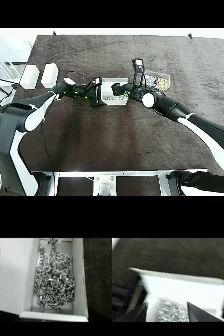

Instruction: Fold the box and place the chain.

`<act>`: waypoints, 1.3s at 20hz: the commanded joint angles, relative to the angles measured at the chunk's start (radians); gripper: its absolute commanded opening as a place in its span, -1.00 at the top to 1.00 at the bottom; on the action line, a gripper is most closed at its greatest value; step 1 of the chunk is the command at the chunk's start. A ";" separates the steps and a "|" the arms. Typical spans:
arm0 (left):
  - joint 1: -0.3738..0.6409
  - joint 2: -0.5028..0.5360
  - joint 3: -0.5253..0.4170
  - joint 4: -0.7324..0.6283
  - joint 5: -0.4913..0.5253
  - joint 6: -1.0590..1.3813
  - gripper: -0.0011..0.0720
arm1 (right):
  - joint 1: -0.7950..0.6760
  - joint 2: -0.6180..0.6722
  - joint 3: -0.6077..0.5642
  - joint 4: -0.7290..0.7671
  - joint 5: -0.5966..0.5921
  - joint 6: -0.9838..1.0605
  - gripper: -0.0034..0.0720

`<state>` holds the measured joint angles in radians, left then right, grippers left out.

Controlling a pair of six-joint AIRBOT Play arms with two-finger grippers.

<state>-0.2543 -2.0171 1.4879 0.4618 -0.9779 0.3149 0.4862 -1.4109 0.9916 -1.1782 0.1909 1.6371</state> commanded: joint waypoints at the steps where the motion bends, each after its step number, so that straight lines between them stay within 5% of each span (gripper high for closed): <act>1: 0.000 0.000 0.000 0.000 0.000 0.000 -0.31 | -0.079 0.007 -0.012 0.000 0.022 0.000 -0.56; 6: 0.000 0.000 0.000 0.000 0.000 0.000 -0.31 | -0.251 0.095 -0.053 -0.050 0.072 0.002 -0.56; 11: 0.000 0.000 0.000 0.000 0.000 0.000 -0.31 | -0.338 -0.091 -0.020 0.010 0.063 0.005 -0.56; 16: 0.000 0.000 0.000 0.000 0.000 0.000 -0.31 | -0.300 -0.283 0.171 0.032 0.065 0.003 -0.56; 18: 0.000 0.000 0.000 0.000 0.000 0.000 -0.31 | -0.301 -0.341 0.220 0.053 0.082 0.005 -0.24; 21: 0.000 0.000 0.000 0.000 0.000 0.000 -0.31 | -0.302 -0.397 0.256 0.052 0.051 0.005 -0.15; 25: 0.000 0.000 0.000 0.000 0.000 0.000 -0.31 | -0.302 -0.398 0.270 0.026 -0.011 0.001 0.89; 26: 0.000 0.000 0.000 0.000 0.000 0.000 -0.31 | -0.299 -0.381 0.270 0.020 -0.001 0.001 0.89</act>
<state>-0.2543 -2.0171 1.4879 0.4618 -0.9779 0.3149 0.1841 -1.7947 1.2476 -1.1370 0.2176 1.6405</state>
